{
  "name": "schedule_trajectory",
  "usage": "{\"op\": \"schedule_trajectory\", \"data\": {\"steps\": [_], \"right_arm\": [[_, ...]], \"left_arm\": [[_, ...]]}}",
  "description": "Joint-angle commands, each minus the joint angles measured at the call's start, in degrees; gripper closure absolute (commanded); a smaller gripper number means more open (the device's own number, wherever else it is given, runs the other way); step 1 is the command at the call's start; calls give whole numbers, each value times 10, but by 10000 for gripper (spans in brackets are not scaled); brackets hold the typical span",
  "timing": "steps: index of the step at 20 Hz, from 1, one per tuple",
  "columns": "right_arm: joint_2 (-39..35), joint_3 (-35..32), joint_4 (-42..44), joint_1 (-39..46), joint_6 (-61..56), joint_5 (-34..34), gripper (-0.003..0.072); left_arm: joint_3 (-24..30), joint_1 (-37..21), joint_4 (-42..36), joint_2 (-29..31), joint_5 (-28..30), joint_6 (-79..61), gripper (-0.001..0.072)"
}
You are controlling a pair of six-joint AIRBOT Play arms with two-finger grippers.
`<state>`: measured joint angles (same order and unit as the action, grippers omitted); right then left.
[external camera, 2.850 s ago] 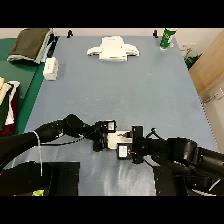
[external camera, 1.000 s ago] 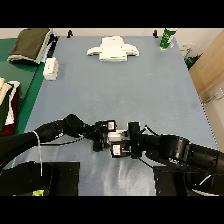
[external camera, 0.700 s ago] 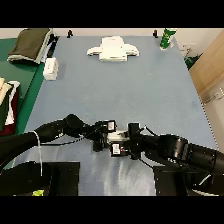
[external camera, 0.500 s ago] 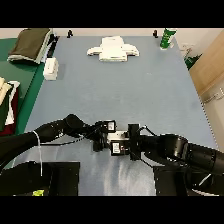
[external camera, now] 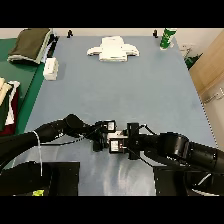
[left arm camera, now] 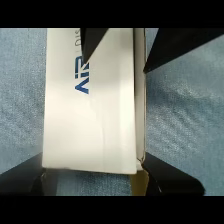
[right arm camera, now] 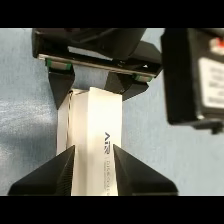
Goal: Fold the box.
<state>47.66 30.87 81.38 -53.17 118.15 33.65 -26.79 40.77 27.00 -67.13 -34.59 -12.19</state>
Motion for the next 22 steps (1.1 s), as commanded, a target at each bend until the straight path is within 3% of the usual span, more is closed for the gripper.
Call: {"op": "schedule_trajectory", "data": {"steps": [1, 3, 4, 5, 7, 13, 19, 22], "right_arm": [[-24, 10, 21, -1, -7, 14, 385], [-59, 9, 57, -1, -9, 29, 421], [-76, 9, 72, -1, -23, 36, 477], [-92, 7, 82, -1, -55, 38, 686], [-114, -18, 84, 0, -129, -3, 683], [-116, -176, 85, 0, -303, -309, 683], [-73, -201, 87, 22, -303, -398, 682], [-73, -201, 95, 22, -303, -398, 682]], "left_arm": [[0, 0, 0, 0, 0, 0, 218], [0, 0, 0, 0, 0, 0, 218], [0, 0, 0, 0, 0, 0, 218], [0, 0, 0, 0, 0, 0, 218], [0, 0, 0, 0, 0, 0, 218], [0, 0, 0, 0, 0, 0, 218], [0, 0, 0, 0, 0, 0, 218], [0, 0, 0, 0, 0, 0, 218]]}}
